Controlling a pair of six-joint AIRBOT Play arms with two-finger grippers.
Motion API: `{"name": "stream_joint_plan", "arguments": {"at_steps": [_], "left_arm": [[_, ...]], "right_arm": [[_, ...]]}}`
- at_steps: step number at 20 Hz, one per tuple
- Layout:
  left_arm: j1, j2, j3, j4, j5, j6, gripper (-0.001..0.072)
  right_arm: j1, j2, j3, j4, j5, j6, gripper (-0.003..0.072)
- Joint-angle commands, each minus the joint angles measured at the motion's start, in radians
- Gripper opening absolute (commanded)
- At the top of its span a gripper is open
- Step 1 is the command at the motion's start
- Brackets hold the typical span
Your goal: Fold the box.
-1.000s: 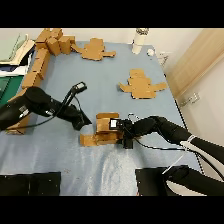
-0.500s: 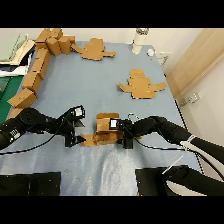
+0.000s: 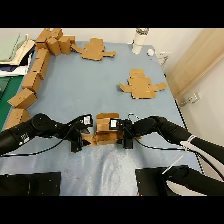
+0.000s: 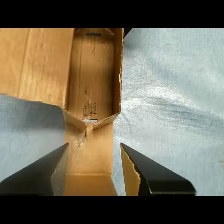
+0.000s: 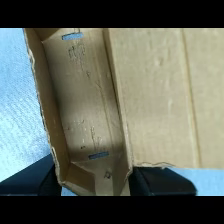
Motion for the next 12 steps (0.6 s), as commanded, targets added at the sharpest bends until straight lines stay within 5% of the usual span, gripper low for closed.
{"name": "stream_joint_plan", "arguments": {"at_steps": [1,3,5,10,12], "left_arm": [[-0.045,-0.016,0.0,-0.003,0.056,-0.031,0.0465],[-0.057,-0.029,0.002,-0.005,0.065,-0.045,0.0464],[-0.059,-0.052,0.014,-0.018,0.066,-0.044,0.0289],[-0.071,-0.109,0.059,-0.024,0.071,-0.044,0.0289],[-0.085,-0.116,0.064,-0.024,0.074,-0.04,0.015]], "right_arm": [[0.0,0.0,0.0,0.0,0.0,0.0,0.053],[0.0,0.0,0.0,0.0,0.0,0.0,0.053],[0.0,0.0,0.0,0.0,0.0,0.0,0.053],[0.0,0.0,0.0,0.0,0.0,0.0,0.053],[0.0,0.0,0.0,0.0,0.0,0.0,0.053]]}}
